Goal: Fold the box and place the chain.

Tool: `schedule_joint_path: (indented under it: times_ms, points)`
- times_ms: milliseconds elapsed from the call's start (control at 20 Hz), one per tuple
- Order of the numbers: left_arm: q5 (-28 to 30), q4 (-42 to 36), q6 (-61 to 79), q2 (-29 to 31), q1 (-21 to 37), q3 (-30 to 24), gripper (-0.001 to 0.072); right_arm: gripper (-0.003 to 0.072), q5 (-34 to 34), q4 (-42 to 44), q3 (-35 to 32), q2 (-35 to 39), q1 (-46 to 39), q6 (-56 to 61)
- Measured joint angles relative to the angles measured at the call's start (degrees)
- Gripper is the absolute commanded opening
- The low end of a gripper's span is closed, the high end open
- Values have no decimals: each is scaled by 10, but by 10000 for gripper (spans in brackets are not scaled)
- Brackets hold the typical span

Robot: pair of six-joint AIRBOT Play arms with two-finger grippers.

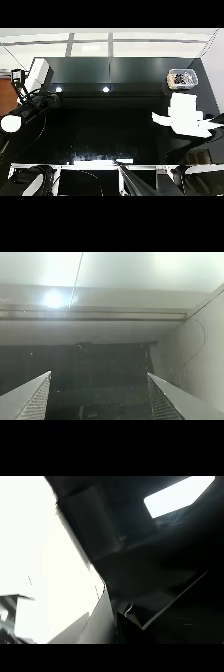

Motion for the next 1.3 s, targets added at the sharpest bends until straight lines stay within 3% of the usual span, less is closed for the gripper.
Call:
schedule_joint_path:
  times_ms: [300, 700, 900, 1150, 1300]
  points:
    - [-2, 0, 0, 0, 0, 0, 705, 14, -1, 8, -84, 76, 45, -8]
    - [-15, -11, 0, 0, -1, -3, 704, 14, -61, 126, -198, 225, 176, -9]
    - [-35, -31, 0, 0, -1, -18, 701, 14, -170, 193, -278, 309, 315, -9]
    - [-55, -127, -1, -2, -6, -32, 701, 14, -347, 228, -376, 391, 538, -5]
    - [-97, -170, 1, -19, -28, -26, 701, 14, -449, 235, -422, 411, 661, -13]
